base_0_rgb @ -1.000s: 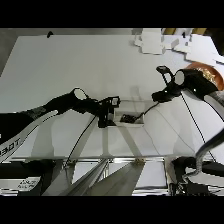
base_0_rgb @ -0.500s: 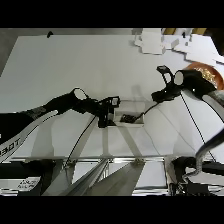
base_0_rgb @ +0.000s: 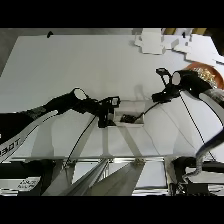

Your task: Fold the box and place the chain.

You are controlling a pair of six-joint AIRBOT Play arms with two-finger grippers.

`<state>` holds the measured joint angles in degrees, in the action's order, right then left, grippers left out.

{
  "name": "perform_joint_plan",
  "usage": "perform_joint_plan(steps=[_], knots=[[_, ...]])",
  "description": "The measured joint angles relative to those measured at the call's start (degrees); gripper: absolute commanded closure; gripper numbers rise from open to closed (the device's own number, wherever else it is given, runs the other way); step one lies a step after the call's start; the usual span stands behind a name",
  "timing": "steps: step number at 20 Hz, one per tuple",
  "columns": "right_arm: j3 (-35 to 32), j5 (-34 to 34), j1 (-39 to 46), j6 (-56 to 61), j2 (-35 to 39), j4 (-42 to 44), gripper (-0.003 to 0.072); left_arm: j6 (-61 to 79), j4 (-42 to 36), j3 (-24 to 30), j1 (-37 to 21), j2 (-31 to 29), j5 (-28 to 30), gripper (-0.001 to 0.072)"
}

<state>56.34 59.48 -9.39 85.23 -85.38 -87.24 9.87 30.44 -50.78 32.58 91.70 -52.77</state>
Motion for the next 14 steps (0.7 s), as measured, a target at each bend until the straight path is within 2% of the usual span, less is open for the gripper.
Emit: perform_joint_plan(steps=[9,14], knots=[[0.0,2.9,0.0,-1.1,8.5,-0.4,0.0666,0.0,0.0,0.0,0.0,0.0,0.0,0.0373],[0.0,5.4,-0.3,-2.8,17.4,3.0,0.0666,0.0,0.0,0.0,0.0,0.0,0.0,0.0373]])
